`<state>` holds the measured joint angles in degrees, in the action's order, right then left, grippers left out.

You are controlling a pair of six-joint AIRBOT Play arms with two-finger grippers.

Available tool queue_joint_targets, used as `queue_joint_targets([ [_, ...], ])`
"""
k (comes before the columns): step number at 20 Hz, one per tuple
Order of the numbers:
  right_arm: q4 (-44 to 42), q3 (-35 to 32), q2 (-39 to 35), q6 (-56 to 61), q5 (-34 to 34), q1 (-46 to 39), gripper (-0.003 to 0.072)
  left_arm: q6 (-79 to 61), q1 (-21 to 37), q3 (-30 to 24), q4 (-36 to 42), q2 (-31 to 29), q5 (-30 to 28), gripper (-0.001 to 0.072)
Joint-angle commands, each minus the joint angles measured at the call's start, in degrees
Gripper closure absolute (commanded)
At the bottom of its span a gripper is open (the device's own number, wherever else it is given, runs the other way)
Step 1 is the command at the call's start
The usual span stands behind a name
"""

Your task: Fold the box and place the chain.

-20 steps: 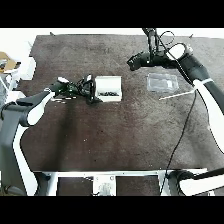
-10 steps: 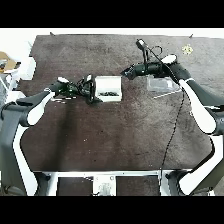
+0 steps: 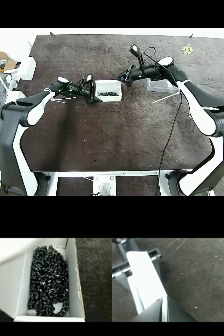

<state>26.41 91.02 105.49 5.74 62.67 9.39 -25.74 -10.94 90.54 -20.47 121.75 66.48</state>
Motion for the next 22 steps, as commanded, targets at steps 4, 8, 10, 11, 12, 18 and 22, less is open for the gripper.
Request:
queue_joint_targets([
  [4,-1.01,-11.17,-4.44,-14.32,-5.07,3.82,0.0576,0.0,0.0,0.0,-0.02,0.02,0.0,0.0296],
  [8,-1.86,-11.28,-4.44,-18.6,-5.92,5.18,0.0382,-0.02,0.0,0.0,-0.02,0.02,-0.02,0.0296],
  [10,-1.81,-11.28,-4.42,-19.45,-6.71,5.18,0.0382,-0.02,0.0,0.0,-0.02,0.02,-0.02,0.0296],
  [11,-1.81,-11.28,-4.39,-20.11,-7.06,5.18,0.0382,0.0,0.0,0.0,-0.02,0.02,-0.02,0.0296],
  [12,-1.81,-11.28,-4.39,-20.15,-7.45,5.2,0.0383,-0.02,-0.02,0.0,-0.02,0.02,0.0,0.0296],
  [18,-1.81,-11.28,-2.58,-21.27,-7.28,5.35,0.0383,0.0,0.0,0.0,-0.02,0.02,0.0,0.0296],
  [22,-1.84,-10.03,-2.62,-22.67,-11.89,5.35,0.0431,-0.02,0.0,0.0,-0.02,0.02,0.0,0.0296],
])
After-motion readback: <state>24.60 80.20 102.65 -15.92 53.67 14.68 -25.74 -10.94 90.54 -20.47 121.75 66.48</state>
